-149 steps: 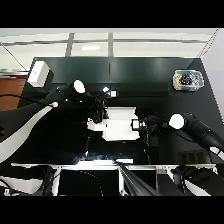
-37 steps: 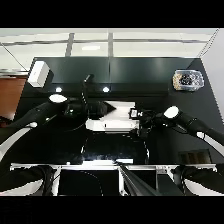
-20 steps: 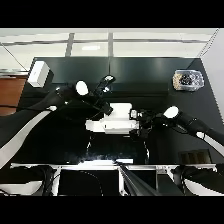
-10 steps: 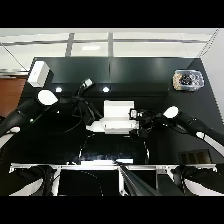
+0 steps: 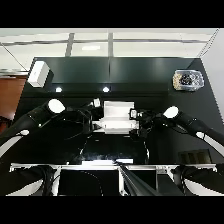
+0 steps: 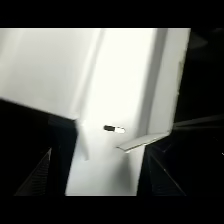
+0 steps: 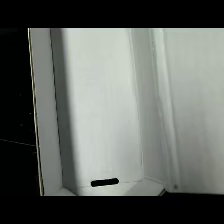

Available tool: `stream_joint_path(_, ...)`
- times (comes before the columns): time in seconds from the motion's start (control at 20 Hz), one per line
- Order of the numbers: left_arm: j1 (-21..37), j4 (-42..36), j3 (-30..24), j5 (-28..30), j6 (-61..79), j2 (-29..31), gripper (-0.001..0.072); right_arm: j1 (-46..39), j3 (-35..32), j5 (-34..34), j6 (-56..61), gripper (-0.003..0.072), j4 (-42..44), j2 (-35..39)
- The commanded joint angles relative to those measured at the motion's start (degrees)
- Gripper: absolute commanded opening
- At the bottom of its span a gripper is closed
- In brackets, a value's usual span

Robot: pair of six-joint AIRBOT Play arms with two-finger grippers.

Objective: Fold the box and place the chain.

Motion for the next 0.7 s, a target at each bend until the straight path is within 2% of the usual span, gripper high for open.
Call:
stream_joint_path(0.0, -2.8, 3.8, -0.1, 3.1, 2.4, -1.2, 0.068, 0.1, 0.0, 0.0, 0.0, 0.0079, 0.0, 0.0)
stream_joint_path(0.05, -2.9, 3.8, -0.1, 3.4, 2.3, -1.4, 0.0672, 0.1, 0.0, 0.0, 0.0, 0.0079, 0.0, 0.0)
stream_joint_path(0.1, -2.9, 3.7, -0.1, 3.2, 2.3, -1.5, 0.0572, 0.1, 0.0, 0.0, 0.0, 0.0079, 0.0, 0.0)
stream_joint_path(0.2, -3.0, 3.7, -0.1, 2.2, 2.2, -1.5, 0.0246, 0.1, 0.0, 0.0, 0.0, 0.0079, 0.0, 0.0)
stream_joint_path(0.25, -3.0, 3.7, -0.1, 2.0, 2.2, -1.5, 0.0195, 0.1, 0.0, 0.0, 0.0, 0.0079, 0.0, 0.0)
stream_joint_path(0.4, -3.0, -0.1, -0.1, 2.0, 2.2, -1.7, 0.0155, 0.1, 0.0, 0.0, 0.0, 0.0079, 0.0, 0.0)
stream_joint_path(0.65, -3.9, -8.9, -0.1, 3.9, 3.2, -4.4, 0.0153, 0.1, 0.0, 0.0, 0.0, 0.0079, 0.0, 0.0)
